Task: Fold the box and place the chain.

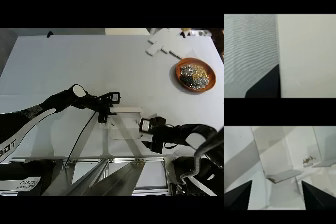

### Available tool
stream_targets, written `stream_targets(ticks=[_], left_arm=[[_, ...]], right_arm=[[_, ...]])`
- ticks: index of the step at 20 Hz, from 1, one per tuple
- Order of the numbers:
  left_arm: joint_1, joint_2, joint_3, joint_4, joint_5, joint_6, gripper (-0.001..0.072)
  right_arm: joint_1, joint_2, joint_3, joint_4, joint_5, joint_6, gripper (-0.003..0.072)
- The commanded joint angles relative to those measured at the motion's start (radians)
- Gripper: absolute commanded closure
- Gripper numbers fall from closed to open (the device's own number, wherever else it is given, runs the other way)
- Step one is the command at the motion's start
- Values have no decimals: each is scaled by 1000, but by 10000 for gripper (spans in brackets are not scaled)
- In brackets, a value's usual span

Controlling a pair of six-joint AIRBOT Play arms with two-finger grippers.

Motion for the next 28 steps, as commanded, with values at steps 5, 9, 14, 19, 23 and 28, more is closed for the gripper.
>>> stream_targets(ticks=[5,9,14,19,23,28], left_arm=[[-1,0,0,0,-6,0,700],[-1,0,0,0,-6,0,700],[-1,0,0,0,-6,0,700],[-1,0,0,0,-6,0,700],[-1,0,0,0,-6,0,700],[-1,0,0,0,-6,0,700]], right_arm=[[148,-18,-134,-13,-224,-124,-13],[148,-97,-134,-14,-340,-124,-12],[121,-134,-102,-66,-375,-124,-10],[9,-134,-43,-37,-300,-128,39],[-46,-135,14,-4,-270,-158,42],[-118,-146,21,157,-269,-319,40]])
